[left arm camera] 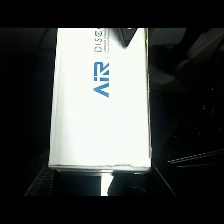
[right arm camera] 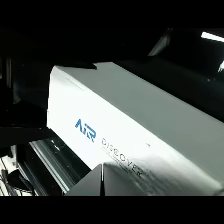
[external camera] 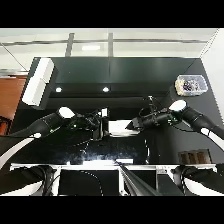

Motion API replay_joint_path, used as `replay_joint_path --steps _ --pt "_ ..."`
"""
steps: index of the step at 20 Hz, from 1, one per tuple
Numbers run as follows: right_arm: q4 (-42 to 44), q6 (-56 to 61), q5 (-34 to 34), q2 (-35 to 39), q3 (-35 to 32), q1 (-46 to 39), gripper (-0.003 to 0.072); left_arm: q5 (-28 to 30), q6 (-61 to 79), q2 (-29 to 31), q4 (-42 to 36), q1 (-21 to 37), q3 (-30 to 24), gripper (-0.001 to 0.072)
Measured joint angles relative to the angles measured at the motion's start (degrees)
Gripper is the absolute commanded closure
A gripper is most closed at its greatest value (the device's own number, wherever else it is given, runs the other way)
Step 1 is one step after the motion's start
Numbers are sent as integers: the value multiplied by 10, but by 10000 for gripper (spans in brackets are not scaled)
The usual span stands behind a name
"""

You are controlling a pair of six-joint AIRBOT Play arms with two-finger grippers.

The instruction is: Fold the box and place the chain.

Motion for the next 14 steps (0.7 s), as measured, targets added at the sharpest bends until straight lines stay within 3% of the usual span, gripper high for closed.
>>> replay_joint_path --steps 7,11,12,13,14 --pt "-9 -3 -15 -1 1 11 675 0 0 0 0 0 0 222" --pt "-19 -14 28 36 18 -28 675 0 -2 0 0 0 0 220" --pt "-17 -16 46 53 25 -45 675 0 -2 0 0 1 0 194" --pt "-23 -16 71 74 31 -66 675 0 -2 2 2 2 0 57" --pt "-26 -14 86 98 37 -89 675 0 -4 4 11 2 0 -9"
